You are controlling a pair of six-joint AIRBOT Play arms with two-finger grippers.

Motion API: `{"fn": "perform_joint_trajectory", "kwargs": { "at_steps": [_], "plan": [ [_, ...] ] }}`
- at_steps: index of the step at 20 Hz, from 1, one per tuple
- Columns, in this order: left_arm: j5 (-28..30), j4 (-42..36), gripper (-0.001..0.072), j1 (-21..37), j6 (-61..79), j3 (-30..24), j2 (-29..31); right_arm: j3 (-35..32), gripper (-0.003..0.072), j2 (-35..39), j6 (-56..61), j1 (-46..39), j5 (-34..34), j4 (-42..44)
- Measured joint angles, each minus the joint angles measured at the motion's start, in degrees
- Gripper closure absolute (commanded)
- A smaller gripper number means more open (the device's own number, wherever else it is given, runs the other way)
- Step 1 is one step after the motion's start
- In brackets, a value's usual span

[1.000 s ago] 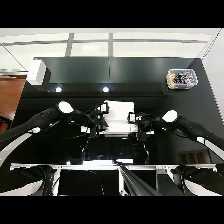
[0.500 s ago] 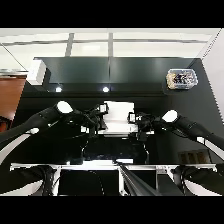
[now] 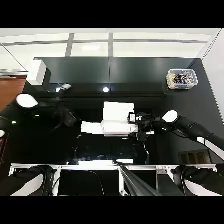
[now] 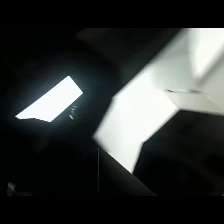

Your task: Fold the box and place the chain.

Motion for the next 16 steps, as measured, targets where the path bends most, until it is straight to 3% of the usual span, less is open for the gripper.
{"fn": "perform_joint_trajectory", "kwargs": {
  "at_steps": [3,6,8,12,16],
  "plan": [
    [-1.05,-1.86,0.0683,9.68,-15.26,-4.07,-0.42,0.00,0.0603,0.00,-0.02,0.00,0.00,0.00],
    [-2.32,-6.25,0.0684,13.62,-21.33,-8.04,-3.50,0.00,0.0603,0.00,0.00,0.00,0.00,0.00],
    [-2.80,-8.50,0.0684,13.00,-22.01,-9.46,-6.21,0.00,0.0603,0.00,0.00,0.00,0.00,0.00],
    [-1.42,-12.66,0.0684,6.45,-21.40,-10.62,-11.17,0.00,0.0603,0.00,0.00,-0.02,0.00,-0.02],
    [0.48,-21.79,0.0684,0.74,-11.30,-10.67,-15.19,0.00,0.0603,0.00,0.00,0.00,0.00,0.00]
  ]
}}
